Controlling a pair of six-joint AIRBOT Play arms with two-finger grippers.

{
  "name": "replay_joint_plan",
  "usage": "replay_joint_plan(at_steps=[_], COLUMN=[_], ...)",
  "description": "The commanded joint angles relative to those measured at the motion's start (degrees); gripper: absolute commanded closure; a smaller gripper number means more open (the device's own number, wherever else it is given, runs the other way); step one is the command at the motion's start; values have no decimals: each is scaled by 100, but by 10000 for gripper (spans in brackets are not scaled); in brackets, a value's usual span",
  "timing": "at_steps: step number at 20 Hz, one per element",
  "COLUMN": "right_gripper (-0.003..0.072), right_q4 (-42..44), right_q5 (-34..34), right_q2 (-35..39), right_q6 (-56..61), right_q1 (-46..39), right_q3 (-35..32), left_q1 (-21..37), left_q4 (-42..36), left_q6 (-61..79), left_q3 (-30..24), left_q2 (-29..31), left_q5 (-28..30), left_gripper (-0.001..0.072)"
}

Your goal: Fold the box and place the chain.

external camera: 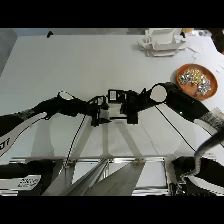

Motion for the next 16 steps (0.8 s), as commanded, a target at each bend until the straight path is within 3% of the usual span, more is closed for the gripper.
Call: replay_joint_plan(at_steps=[1, 6, 9, 11, 16], right_gripper=[641, 620, 612, 401, 337], right_q4=[46, 52, 127, 232, 476], right_q5=[79, -151, 87, 293, 553], right_q2=[-57, -201, -201, -201, -76], right_q6=[4, 2, 0, -2, -15], right_q1=[0, 0, 0, 0, -2], right_q3=[-4, -2, -4, -2, -2], left_q1=[-2, -2, -2, -2, -2], left_q4=[7, 7, 7, 7, 7], left_q6=[4, 4, 4, 4, 4], left_q3=[0, 0, 0, 0, 0], left_q2=[2, 2, 2, 2, 2], left_q5=[-9, -9, -9, -9, -9], left_gripper=[568, 568, 568, 568, 568])
